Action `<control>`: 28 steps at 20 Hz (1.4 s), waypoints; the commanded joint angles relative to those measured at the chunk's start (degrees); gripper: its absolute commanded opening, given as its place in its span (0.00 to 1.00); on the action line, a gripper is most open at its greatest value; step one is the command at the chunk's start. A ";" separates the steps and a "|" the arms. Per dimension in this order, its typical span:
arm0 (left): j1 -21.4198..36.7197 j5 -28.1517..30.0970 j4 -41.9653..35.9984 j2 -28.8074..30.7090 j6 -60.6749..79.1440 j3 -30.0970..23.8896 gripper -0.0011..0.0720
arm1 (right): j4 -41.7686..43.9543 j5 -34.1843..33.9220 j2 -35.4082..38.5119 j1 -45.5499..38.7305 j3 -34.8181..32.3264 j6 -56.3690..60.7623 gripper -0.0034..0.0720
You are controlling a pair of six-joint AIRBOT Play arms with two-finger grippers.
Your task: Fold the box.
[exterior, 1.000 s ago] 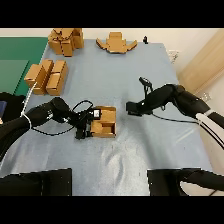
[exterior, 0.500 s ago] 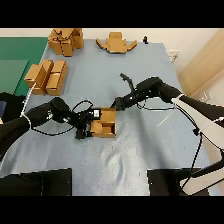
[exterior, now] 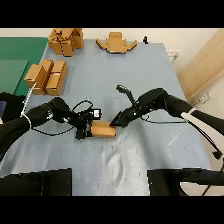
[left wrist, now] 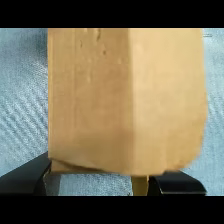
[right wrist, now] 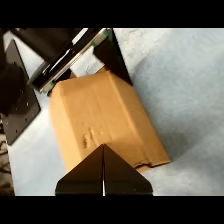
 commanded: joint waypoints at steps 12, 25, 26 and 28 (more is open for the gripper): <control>0.02 0.00 0.00 0.02 -0.02 0.02 0.34 | -6.62 11.85 5.18 6.82 -1.31 -25.68 0.67; 0.02 0.04 0.00 0.00 0.00 0.02 0.34 | -15.08 25.90 8.94 13.88 -5.60 -19.10 0.38; 0.02 0.09 0.00 0.00 0.00 0.02 0.34 | -15.06 25.73 8.44 13.88 -5.60 -19.10 0.34; 0.02 0.04 0.00 0.00 0.00 0.02 0.33 | -14.86 25.68 8.26 14.14 -5.60 -19.10 0.37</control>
